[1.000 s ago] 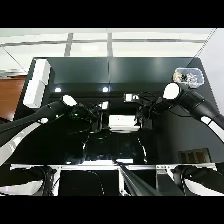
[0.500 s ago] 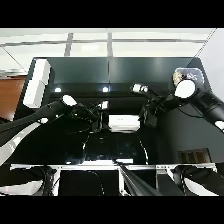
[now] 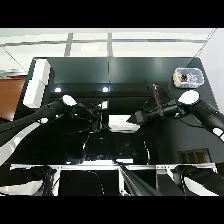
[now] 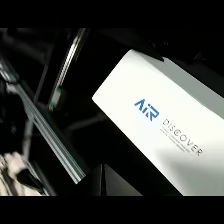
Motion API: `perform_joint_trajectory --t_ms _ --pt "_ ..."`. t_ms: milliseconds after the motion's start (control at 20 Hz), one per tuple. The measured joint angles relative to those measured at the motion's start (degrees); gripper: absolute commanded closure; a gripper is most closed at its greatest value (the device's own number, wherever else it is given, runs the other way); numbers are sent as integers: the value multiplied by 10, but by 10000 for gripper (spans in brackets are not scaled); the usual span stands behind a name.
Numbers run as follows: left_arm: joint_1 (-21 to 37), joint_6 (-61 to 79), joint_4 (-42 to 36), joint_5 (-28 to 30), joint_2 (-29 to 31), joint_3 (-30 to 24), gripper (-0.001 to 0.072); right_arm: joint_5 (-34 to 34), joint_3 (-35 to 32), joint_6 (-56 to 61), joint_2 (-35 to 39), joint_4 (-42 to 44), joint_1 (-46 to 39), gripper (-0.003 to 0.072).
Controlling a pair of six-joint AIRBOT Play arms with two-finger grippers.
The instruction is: Fold the box and place the chain.
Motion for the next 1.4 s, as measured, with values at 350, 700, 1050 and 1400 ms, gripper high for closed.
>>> perform_joint_trajectory --t_ms 350,700,1050,1400 --pt "0 0 0 0 0 0 248 -57 -20 48 -45 35 17 669" --pt "0 1 1 0 0 0 248 -68 -22 66 -75 5 20 669" --pt "0 0 0 0 0 0 244 -78 -23 70 -90 -27 20 669" --pt "0 -2 -1 0 0 0 245 -61 12 1 -77 -65 8 669"
